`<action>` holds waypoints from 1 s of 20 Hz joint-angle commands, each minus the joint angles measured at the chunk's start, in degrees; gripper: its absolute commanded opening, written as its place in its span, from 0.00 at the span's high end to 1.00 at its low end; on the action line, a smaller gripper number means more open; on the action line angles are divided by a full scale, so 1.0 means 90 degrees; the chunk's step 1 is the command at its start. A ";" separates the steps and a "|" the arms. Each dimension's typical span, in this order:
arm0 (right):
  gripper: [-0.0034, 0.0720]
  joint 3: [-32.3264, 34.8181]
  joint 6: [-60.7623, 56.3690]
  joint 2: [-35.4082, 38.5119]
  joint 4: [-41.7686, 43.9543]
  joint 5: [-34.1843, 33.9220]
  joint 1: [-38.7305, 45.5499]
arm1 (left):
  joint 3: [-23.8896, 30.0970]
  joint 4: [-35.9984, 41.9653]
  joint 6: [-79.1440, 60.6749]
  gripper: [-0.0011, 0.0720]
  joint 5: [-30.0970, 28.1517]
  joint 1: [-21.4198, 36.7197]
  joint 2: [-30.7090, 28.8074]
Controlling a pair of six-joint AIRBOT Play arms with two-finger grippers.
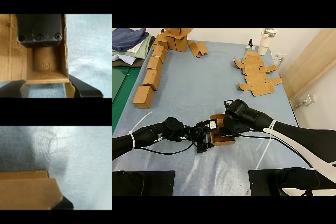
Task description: Fold the box.
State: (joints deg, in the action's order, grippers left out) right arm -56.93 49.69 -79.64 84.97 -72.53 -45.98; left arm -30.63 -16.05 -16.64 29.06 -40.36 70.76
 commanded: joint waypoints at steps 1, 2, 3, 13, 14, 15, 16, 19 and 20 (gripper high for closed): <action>0.95 -0.0029 0.0100 -0.0078 0.0097 -0.0114 -0.0022 | -0.0002 0.0000 -0.0005 0.18 -0.0005 0.0002 -0.0002; 0.95 -0.0029 0.0104 -0.0078 0.0134 -0.0114 -0.0022 | -0.0002 0.0000 -0.0007 0.18 -0.0005 0.0005 -0.0002; 0.86 -0.0029 0.0102 -0.0078 0.0165 -0.0117 -0.0022 | -0.0002 0.0000 -0.0005 0.18 -0.0005 0.0002 -0.0002; 0.65 -0.0029 0.0097 -0.0078 0.0374 -0.0117 -0.0022 | -0.0002 0.0000 -0.0005 0.18 0.0000 0.0002 -0.0002; 0.66 -0.0029 0.0097 -0.0078 0.0398 -0.0117 -0.0022 | -0.0002 0.0002 -0.0005 0.18 0.0002 0.0002 -0.0002; 0.66 -0.0029 0.0095 -0.0078 0.0452 -0.0119 -0.0022 | -0.0002 0.0000 -0.0005 0.18 0.0002 0.0002 -0.0002; 0.71 -0.0029 0.0092 -0.0078 0.0559 -0.0114 -0.0022 | -0.0002 0.0000 -0.0005 0.18 0.0002 0.0002 -0.0002; 0.84 -0.0029 0.0092 -0.0078 0.0685 -0.0107 -0.0022 | -0.0002 0.0000 -0.0005 0.18 0.0005 0.0002 -0.0002; 0.85 -0.0029 0.0092 -0.0078 0.0685 -0.0107 -0.0022 | -0.0002 0.0000 -0.0005 0.18 0.0010 0.0002 -0.0002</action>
State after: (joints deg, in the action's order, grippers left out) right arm -57.14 50.50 -80.34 90.00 -73.71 -46.11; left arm -30.63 -16.10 -16.69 29.17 -40.36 70.76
